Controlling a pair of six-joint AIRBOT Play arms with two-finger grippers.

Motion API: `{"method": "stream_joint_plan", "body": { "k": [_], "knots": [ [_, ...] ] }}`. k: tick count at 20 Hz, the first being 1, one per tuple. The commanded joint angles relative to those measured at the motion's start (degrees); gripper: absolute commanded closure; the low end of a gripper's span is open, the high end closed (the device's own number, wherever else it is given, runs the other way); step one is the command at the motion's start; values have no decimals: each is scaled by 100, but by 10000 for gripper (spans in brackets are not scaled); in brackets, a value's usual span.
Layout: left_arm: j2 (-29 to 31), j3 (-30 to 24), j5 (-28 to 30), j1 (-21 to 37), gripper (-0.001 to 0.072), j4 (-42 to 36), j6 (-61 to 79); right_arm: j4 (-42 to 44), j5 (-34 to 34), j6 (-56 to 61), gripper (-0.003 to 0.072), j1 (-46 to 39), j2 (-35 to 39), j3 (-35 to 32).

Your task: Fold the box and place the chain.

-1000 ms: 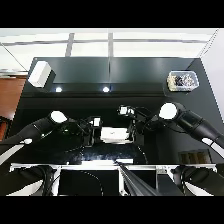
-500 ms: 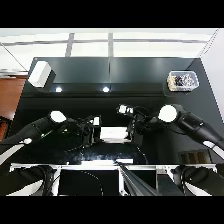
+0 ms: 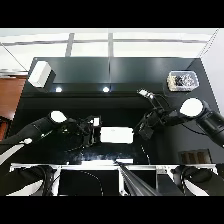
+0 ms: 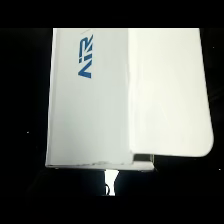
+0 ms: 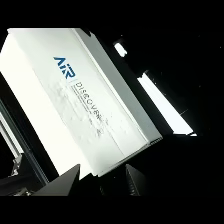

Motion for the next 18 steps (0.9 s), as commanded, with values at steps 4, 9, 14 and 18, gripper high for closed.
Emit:
{"method": "stream_joint_plan", "body": {
  "k": [4, 9, 14, 18],
  "knots": [
    [-2, 2, -9, -2, 229, 2, -4, -2, -42, -782, 15, 107, 35, -7],
    [-2, 2, -9, -2, 228, 2, -4, -385, -699, -2214, 15, 723, -101, -13],
    [-2, 2, -9, -2, 229, 2, -4, -363, -990, -2479, 17, 1093, -448, -13],
    [-2, 2, -9, -2, 229, 2, -4, -365, -1060, -2409, 278, 1132, -481, -13]
  ]
}}
